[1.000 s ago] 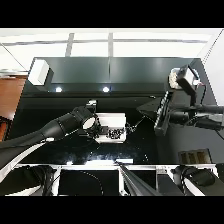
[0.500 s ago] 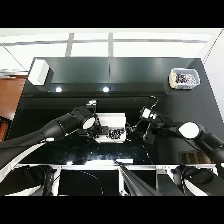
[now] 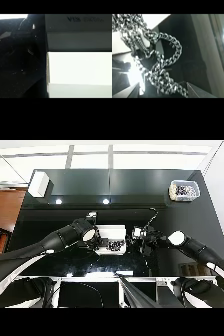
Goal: Fold the box and place the chain.
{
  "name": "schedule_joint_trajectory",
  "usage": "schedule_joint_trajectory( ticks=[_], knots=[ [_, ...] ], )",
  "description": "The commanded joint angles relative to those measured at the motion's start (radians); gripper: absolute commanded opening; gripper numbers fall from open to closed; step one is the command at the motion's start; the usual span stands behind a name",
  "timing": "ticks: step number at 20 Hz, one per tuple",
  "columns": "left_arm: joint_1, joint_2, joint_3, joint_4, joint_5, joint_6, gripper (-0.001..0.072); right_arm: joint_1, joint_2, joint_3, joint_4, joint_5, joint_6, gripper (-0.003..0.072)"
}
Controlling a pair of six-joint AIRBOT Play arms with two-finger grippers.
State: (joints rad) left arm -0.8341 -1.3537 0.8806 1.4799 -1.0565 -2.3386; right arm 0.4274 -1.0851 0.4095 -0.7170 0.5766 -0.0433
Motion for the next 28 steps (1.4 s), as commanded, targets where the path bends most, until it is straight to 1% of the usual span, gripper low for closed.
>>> schedule_joint_trajectory(
  ticks=[1,2,3,5,6,8,9,11,13,15,18,21,23,26,28],
  knots=[
    [0.0,0.0,0.001,0.0,0.0,0.0,0.0028,0.024,-0.037,0.002,0.003,-0.038,-0.024,0.0702],
    [0.0,0.0,0.001,0.0,0.0,0.001,0.0028,0.039,-0.047,0.002,0.003,-0.051,-0.024,0.07],
    [0.0,0.0,0.001,0.0,0.0,0.0,0.0028,0.052,-0.05,0.002,0.003,-0.06,-0.024,0.0606],
    [0.0,0.0,0.001,0.0,0.0,0.0,0.0028,0.061,-0.05,0.008,0.003,-0.058,-0.019,0.0102],
    [0.0,0.0,0.001,0.0,0.0,0.0,0.0028,0.06,-0.048,0.013,0.002,-0.058,-0.005,0.0034],
    [0.0,0.0,0.001,0.0,0.0,0.0,0.0028,0.059,-0.031,0.019,0.003,-0.048,0.01,0.0035],
    [0.0,0.0,0.001,0.0,0.0,0.0,0.0028,0.059,-0.011,0.022,-0.002,-0.045,0.047,0.0035],
    [0.0,0.0,0.001,0.0,0.0,0.0,0.0028,0.059,0.045,0.027,-0.043,-0.037,0.163,0.0035],
    [0.0,0.0,0.001,0.0,0.0,0.001,0.0028,0.059,0.124,0.033,-0.134,-0.014,0.32,0.0035],
    [0.0,0.0,0.001,0.0,0.0,0.0,0.0028,0.059,0.218,0.061,-0.221,0.082,0.476,0.0036],
    [0.0,0.0,0.001,0.0,0.001,0.0,0.0028,0.059,0.353,0.159,-0.271,0.284,0.645,0.0036],
    [0.0,0.0,0.001,0.0,0.001,0.001,0.0028,0.059,0.431,0.302,-0.27,0.446,0.764,0.0036],
    [0.0,0.0,0.001,0.0,0.001,0.0,0.0028,0.059,0.44,0.413,-0.253,0.52,0.828,0.0036],
    [0.0,0.0,0.001,0.0,0.001,0.001,0.0028,0.059,0.44,0.512,-0.119,0.509,0.837,0.0036],
    [0.0,0.0,0.001,0.0,0.001,0.0,0.0028,0.059,0.439,0.524,-0.014,0.463,0.837,0.0035]
  ],
)
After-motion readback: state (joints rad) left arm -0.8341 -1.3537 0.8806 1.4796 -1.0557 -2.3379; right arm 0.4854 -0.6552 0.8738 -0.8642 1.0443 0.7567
